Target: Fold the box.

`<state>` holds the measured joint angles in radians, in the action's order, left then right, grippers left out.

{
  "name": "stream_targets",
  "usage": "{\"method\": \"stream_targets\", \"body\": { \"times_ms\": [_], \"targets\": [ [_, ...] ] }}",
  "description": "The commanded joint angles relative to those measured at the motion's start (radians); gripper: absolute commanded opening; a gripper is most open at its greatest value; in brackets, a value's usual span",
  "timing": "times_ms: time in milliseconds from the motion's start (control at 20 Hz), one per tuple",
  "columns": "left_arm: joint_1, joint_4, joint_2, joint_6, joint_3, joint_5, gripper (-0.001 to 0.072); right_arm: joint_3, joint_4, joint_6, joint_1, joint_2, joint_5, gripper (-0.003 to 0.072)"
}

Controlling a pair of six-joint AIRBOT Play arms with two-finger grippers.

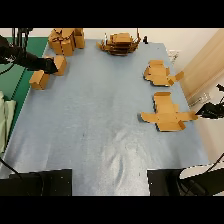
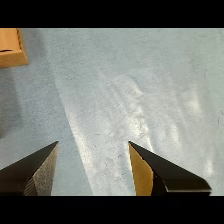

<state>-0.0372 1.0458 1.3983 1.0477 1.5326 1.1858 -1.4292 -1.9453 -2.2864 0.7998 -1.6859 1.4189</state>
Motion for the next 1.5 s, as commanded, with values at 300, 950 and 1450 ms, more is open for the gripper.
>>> {"method": "stream_targets", "body": {
  "times_ms": [300,950,1450],
  "targets": [
    [0.0,-0.003,0.025,0.001,0.0,0.013,0.0687,0.001,-0.079,-0.175,0.003,-0.048,-0.045,0.0449],
    [0.0,-0.06,0.025,0.0,0.0,0.056,0.0687,0.001,-0.203,-0.058,-0.006,-0.019,0.155,0.0009],
    [-0.009,-0.091,0.022,0.001,0.0,0.114,0.0687,0.001,-0.437,0.308,-0.385,0.366,0.239,0.0008]
  ]
}}
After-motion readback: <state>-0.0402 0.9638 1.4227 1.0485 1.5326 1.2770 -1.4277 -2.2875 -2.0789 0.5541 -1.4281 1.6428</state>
